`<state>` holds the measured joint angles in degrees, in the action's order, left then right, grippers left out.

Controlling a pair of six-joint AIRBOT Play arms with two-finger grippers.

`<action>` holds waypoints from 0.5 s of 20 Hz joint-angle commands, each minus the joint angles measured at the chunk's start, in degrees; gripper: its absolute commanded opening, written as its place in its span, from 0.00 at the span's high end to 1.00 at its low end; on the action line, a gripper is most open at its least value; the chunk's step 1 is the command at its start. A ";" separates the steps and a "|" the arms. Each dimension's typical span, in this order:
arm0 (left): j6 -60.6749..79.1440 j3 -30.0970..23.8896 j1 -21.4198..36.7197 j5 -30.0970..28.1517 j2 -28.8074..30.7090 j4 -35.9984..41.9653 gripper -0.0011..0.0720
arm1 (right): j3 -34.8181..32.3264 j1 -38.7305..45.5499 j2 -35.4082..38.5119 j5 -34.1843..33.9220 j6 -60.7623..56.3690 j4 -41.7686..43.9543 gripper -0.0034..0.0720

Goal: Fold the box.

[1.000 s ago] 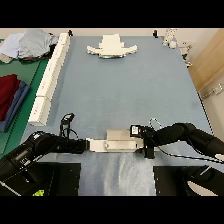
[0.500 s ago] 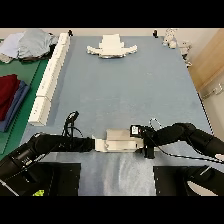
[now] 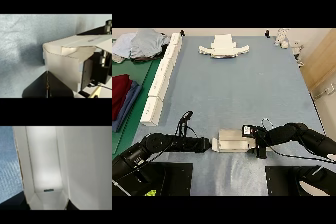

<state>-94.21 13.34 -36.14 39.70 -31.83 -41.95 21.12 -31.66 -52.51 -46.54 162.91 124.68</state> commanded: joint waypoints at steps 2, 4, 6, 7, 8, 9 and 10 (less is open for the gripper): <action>0.35 0.13 0.04 -0.09 0.02 2.43 0.46 | 0.00 0.00 -0.02 0.02 -0.02 0.02 0.28; 0.33 0.13 0.07 0.17 0.04 2.54 0.59 | 0.00 0.00 -0.02 0.02 -0.02 0.02 0.28; 0.35 0.13 0.07 -0.13 0.02 3.26 0.59 | 0.00 0.00 -0.02 0.02 -0.02 0.02 0.28; 0.35 0.11 0.07 -0.90 0.02 3.23 0.59 | 0.00 0.00 -0.02 0.02 -0.02 0.02 0.28; 0.26 0.11 0.07 -2.16 0.02 3.39 0.59 | 0.00 0.00 -0.02 0.00 -0.04 0.02 0.28; 0.28 0.11 0.04 -2.99 0.02 4.66 0.59 | 0.00 0.00 -0.02 0.02 -0.02 0.02 0.28; 0.33 0.11 0.04 -3.21 0.02 5.68 0.59 | 0.00 0.00 -0.02 0.02 -0.02 0.02 0.28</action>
